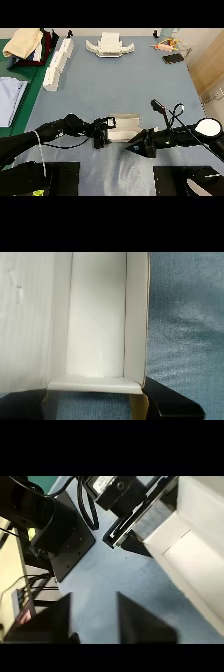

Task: Fold the box.

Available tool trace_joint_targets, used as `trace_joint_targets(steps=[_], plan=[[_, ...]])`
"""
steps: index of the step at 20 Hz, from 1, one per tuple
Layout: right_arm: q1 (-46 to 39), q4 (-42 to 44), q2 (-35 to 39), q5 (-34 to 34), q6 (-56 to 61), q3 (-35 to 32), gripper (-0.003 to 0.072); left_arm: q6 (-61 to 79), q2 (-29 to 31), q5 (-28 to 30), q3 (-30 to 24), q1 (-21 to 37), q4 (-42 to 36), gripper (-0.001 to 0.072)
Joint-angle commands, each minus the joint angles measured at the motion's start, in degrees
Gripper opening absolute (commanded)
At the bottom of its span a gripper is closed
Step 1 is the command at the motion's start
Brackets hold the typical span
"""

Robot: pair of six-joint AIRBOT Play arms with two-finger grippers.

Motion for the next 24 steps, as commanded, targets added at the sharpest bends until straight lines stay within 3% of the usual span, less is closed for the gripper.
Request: trace_joint_targets(steps=[1, 3, 4, 6, 10, 14, 24], plan=[[2.2, 3.6, -4.2, -8.4, 5.5, -0.4, 0.0189, 0.0, 0.0, 0.0, 0.0, 0.0, 0.0, 0.0522], [2.1, 2.8, -8.2, -19.1, 5.6, 1.2, 0.0037, 0.0, 0.0, 0.0, 0.0, 0.0, 0.0, 0.0522], [2.1, 2.3, -10.6, -23.4, 5.6, 3.0, 0.0002, 0.0, 0.0, 0.0, 0.0, 0.0, 0.0, 0.0521], [2.1, 1.6, -16.5, -26.2, 5.5, 7.8, 0.0003, 0.0, 0.0, 0.0, 0.0, 0.0, 0.0, 0.0522], [2.1, -2.3, -28.7, -24.9, 5.6, 15.2, 0.0002, 0.0, 0.0, 0.0, 0.0, 0.0, 0.0, 0.0522], [2.2, -4.5, -36.5, -22.7, 5.6, 15.5, 0.0002, 0.0, 0.0, 0.0, 0.0, 0.0, 0.0, 0.0522], [2.2, -7.6, -38.4, -20.8, 5.4, 15.5, 0.0003, 0.0, 0.0, 0.0, 0.0, 0.0, 0.0, 0.0521]])
